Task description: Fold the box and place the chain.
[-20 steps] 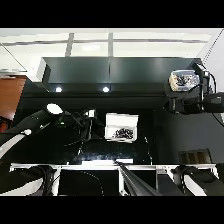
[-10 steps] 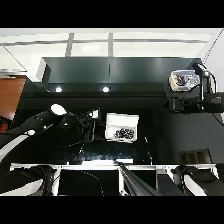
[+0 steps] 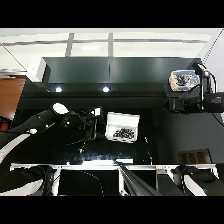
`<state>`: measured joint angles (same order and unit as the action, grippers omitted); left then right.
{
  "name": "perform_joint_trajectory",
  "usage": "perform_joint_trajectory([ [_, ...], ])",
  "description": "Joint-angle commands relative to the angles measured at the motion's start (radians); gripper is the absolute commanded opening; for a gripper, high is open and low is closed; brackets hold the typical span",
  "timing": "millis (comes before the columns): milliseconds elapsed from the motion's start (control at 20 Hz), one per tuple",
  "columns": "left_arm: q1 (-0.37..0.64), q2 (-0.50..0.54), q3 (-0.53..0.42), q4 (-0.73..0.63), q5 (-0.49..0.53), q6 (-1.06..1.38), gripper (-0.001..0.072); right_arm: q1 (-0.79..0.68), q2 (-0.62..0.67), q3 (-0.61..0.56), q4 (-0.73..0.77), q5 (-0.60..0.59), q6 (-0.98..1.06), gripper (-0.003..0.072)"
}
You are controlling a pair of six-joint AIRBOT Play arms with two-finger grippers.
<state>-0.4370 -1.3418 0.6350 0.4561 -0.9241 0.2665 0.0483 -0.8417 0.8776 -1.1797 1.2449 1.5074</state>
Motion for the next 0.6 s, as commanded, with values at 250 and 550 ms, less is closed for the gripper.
perform_joint_trajectory([
  [250,-0.057,-0.005,0.009,0.066,0.051,-0.034,0.0709,0.0,0.0,0.0,0.0,0.0,0.0,0.0373],
  [550,-0.073,-0.005,0.01,0.069,0.12,-0.09,0.0489,0.008,-0.005,0.0,0.0,-0.068,-0.005,0.0706],
])
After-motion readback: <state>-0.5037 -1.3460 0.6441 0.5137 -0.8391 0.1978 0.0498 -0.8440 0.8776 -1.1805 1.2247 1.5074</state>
